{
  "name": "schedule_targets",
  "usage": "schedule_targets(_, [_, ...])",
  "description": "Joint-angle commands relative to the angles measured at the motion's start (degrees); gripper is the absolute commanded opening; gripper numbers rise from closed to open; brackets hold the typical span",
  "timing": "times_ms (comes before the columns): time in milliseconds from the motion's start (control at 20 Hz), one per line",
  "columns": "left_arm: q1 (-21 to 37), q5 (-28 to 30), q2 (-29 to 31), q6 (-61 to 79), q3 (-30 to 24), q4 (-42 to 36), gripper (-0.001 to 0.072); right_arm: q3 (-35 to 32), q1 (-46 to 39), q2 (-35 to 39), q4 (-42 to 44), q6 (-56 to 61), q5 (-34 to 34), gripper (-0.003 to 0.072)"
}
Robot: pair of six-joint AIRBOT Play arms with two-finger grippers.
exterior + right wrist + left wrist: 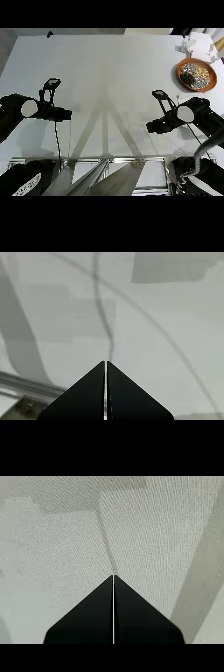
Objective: Fold the box and place the chain.
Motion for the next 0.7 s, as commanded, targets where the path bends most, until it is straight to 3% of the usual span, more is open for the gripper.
schedule_targets(0, [-0.04,0.02,0.04,0.0,0.02,0.0,0.001,-0.02,-3.34,0.09,-5.9,2.62,1.18,0.002])
schedule_targets(200, [-0.04,0.02,0.04,0.0,0.02,0.0,0.001,0.04,-16.31,1.01,-6.01,-2.64,1.44,0.002])
schedule_targets(400, [-0.04,0.02,0.04,0.0,0.02,0.0,0.001,0.15,-34.51,3.96,-7.8,-14.91,2.01,0.0023])
schedule_targets(450, [-0.04,0.0,0.04,0.0,0.02,0.0,0.001,0.15,-38.77,4.44,-8.41,-17.66,1.7,0.0086])
schedule_targets(550, [-0.04,0.02,0.04,0.0,0.02,0.0,0.001,0.15,-47.39,4.72,-8.72,-20.92,0.61,0.0435])
schedule_targets(650, [-0.04,0.0,0.04,0.0,0.02,0.0,0.001,0.15,-54.34,4.74,-8.72,-23.37,-2.43,0.0475])
